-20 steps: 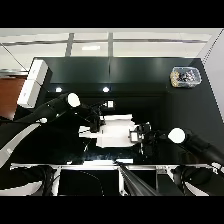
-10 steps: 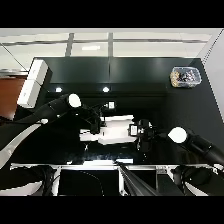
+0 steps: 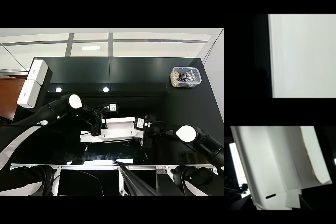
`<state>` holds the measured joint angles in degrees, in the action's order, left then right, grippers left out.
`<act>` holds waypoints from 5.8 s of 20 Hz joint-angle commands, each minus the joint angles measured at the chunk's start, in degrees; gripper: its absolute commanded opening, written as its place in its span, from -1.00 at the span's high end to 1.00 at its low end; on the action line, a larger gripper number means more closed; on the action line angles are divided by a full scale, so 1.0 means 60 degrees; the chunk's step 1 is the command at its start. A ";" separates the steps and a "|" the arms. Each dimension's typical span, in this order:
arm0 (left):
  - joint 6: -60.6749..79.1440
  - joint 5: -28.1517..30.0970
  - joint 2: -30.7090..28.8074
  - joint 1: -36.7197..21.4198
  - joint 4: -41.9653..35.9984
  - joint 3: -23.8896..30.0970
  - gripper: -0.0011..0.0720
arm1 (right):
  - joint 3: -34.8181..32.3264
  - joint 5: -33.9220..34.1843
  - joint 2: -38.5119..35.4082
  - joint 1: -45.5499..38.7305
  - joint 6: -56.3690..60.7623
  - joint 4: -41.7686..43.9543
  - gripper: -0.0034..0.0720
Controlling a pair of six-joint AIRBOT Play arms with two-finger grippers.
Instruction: Fold the box and place the chain.
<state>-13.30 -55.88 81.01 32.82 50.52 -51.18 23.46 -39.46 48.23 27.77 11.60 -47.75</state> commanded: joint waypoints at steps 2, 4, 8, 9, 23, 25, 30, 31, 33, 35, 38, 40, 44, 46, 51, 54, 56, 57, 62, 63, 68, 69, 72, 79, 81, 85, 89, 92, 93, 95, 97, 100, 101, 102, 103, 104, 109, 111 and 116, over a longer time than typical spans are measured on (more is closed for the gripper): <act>0.0011 -0.0011 -0.0029 0.0011 0.0000 -0.0007 0.89 | 0.0015 0.0696 0.0113 -0.0430 -0.0382 0.0980 -0.97; 0.0011 -0.0011 -0.0029 0.0011 0.0000 -0.0007 0.89 | 0.0015 0.0681 0.0200 -0.0463 -0.0794 0.1235 -0.97; 0.0015 0.0033 -0.0029 0.0011 0.0004 -0.0007 0.89 | 0.0015 0.0149 0.0565 -0.0463 -0.1832 0.2113 -0.97; 0.0011 0.0026 -0.0029 0.0011 0.0004 -0.0007 0.89 | 0.0015 -0.0146 0.0586 -0.0463 -0.2131 0.2430 -0.97; -0.0120 0.0080 -0.0029 0.0015 0.0168 0.0000 0.89 | -0.0186 -0.0860 0.1756 -0.0459 -0.3971 0.2452 -0.97; -0.0452 0.0266 -0.0025 0.0084 0.0186 0.0000 0.90 | -0.0186 -0.0794 0.1974 -0.0459 -0.4269 0.2455 -0.97; -0.0433 0.0718 -0.0007 0.0433 0.0251 0.0004 0.89 | -0.0186 -0.0630 0.2116 -0.0459 -0.4269 0.2452 -0.97; -0.0437 0.0736 -0.0007 0.0426 0.0255 0.0004 0.89 | -0.0186 -0.0627 0.2127 -0.0459 -0.4269 0.2452 -0.97; -0.0437 0.0736 -0.0007 0.0386 0.0259 0.0004 0.89 | -0.0186 -0.0539 0.2131 -0.0459 -0.4269 0.2444 -0.96; -0.0433 0.0736 -0.0007 0.0390 0.0259 0.0004 0.89 | -0.0186 -0.0375 0.2142 -0.0459 -0.4339 0.2422 -0.96; -0.0437 0.0736 -0.0007 0.0390 0.0259 0.0004 0.89 | -0.0186 -0.0372 0.2422 -0.0390 -0.4390 0.2426 -0.96; -0.0437 0.0732 -0.0007 0.0390 0.0255 0.0004 0.89 | -0.0182 -0.0182 0.2586 -0.0211 -0.4433 0.2422 -0.95; -0.0437 0.0732 -0.0007 0.0390 0.0259 0.0004 0.89 | -0.0186 0.0146 0.2586 -0.0124 -0.4189 0.2430 -0.95; -0.0437 0.0732 -0.0007 0.0390 0.0259 0.0004 0.89 | -0.0182 0.0251 0.2590 -0.0124 -0.4065 0.2422 -0.95; -0.0433 0.0725 -0.0007 0.0390 0.0259 0.0004 0.89 | -0.0182 0.0404 0.2590 -0.0124 -0.3821 0.2426 -0.94; -0.0433 0.0750 -0.0007 0.0390 0.0259 0.0004 0.89 | -0.0186 0.0401 0.2590 -0.0124 -0.3821 0.2419 -0.94; -0.0433 0.0743 -0.0007 0.0390 0.0259 0.0004 0.89 | -0.0186 0.0382 0.2590 -0.0124 -0.3829 0.2415 -0.60; -0.0433 0.0739 -0.0007 0.0390 0.0259 0.0004 0.88 | -0.0182 0.0375 0.2590 -0.0124 -0.3829 0.2415 -0.51; -0.1235 0.0430 -0.0295 0.0364 0.1953 -0.0022 -0.33 | -0.0186 0.0372 0.2590 -0.0124 -0.3829 0.2415 -0.51; -0.1756 0.0226 -0.0455 0.0306 0.2393 -0.0022 -0.33 | -0.0186 0.0375 0.2590 -0.0124 -0.3829 0.2415 -0.51; -0.3450 -0.1676 -0.1778 -0.0714 0.2718 0.0011 0.31 | -0.0182 0.0364 0.2590 -0.0124 -0.3832 0.2412 -0.51; -0.3774 -0.2058 -0.2014 -0.0874 0.2696 0.0044 0.84 | -0.0186 0.0346 0.2590 -0.0120 -0.3832 0.2382 -0.51; -0.4830 -0.2557 -0.2754 -0.1013 0.1829 0.0659 0.90 | -0.0186 0.0055 0.2590 -0.0120 -0.4018 0.2259 -0.51; -0.3085 0.0361 -0.4207 -0.0339 -0.3461 0.3632 0.90 | -0.0186 -0.0109 0.2590 -0.0117 -0.4153 0.2208 -0.51; -0.2415 0.1982 -0.4124 0.0029 -0.4426 0.3792 0.89 | -0.0182 -0.0109 0.2590 -0.0117 -0.4149 0.2211 -0.51; -0.1249 0.4914 -0.3792 0.0790 -0.5504 0.3789 0.89 | -0.0182 -0.0109 0.2590 -0.0117 -0.4149 0.2211 -0.51; -0.0994 0.6054 -0.3344 0.1027 -0.5501 0.3781 0.89 | -0.0186 -0.0109 0.2590 -0.0117 -0.4153 0.2211 -0.16; -0.0991 0.6065 -0.2881 0.1027 -0.5402 0.3781 0.89 | -0.0186 -0.0109 0.2590 -0.0117 -0.4149 0.2211 -0.16; -0.0991 0.6065 -0.2714 0.1024 -0.5402 0.3781 0.89 | -0.0186 -0.0109 0.2590 -0.0117 -0.4149 0.2211 -0.16; -0.0991 0.5898 -0.2419 0.1027 -0.5399 0.3781 0.89 | -0.0182 -0.0106 0.2590 -0.0117 -0.4149 0.2211 -0.16; -0.0991 0.5686 -0.2350 0.1027 -0.5380 0.3781 0.89 | -0.0186 -0.0106 0.2590 -0.0117 -0.4149 0.2211 -0.16; -0.0998 0.5413 -0.2350 0.1024 -0.5195 0.3785 0.89 | -0.0186 -0.0102 0.2590 -0.0117 -0.4149 0.2215 -0.16; -0.0991 0.5257 -0.2350 0.1024 -0.4954 0.3778 0.89 | -0.0186 -0.0102 0.2590 -0.0117 -0.4149 0.2215 -0.16; -0.0998 0.5151 -0.2353 0.1024 -0.4557 0.3734 0.89 | -0.0186 -0.0098 0.2590 -0.0117 -0.4149 0.2215 -0.16; -0.1013 0.5064 -0.2368 0.0994 -0.4033 0.3643 0.89 | -0.0182 -0.0102 0.2590 -0.0117 -0.4149 0.2215 -0.16; -0.1166 0.4962 -0.2419 0.0900 -0.3552 0.3508 0.89 | -0.0182 -0.0098 0.2590 -0.0117 -0.4149 0.2215 -0.16; -0.2761 0.3213 -0.3876 -0.0492 -0.1035 0.3118 0.89 | -0.0182 -0.0095 0.2590 -0.0120 -0.4149 0.2211 -0.16; -0.3763 0.2368 -0.4743 -0.1279 0.0204 0.3122 0.89 | -0.0186 -0.0095 0.2590 -0.0120 -0.4149 0.2211 -0.16; -0.2816 0.0011 -0.5311 -0.1745 0.0284 0.3457 -0.50 | -0.0186 -0.0098 0.2590 -0.0117 -0.4149 0.2211 -0.16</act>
<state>-34.09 -46.87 50.78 23.24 49.36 -31.31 22.37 -40.05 63.77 27.03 -13.32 -34.52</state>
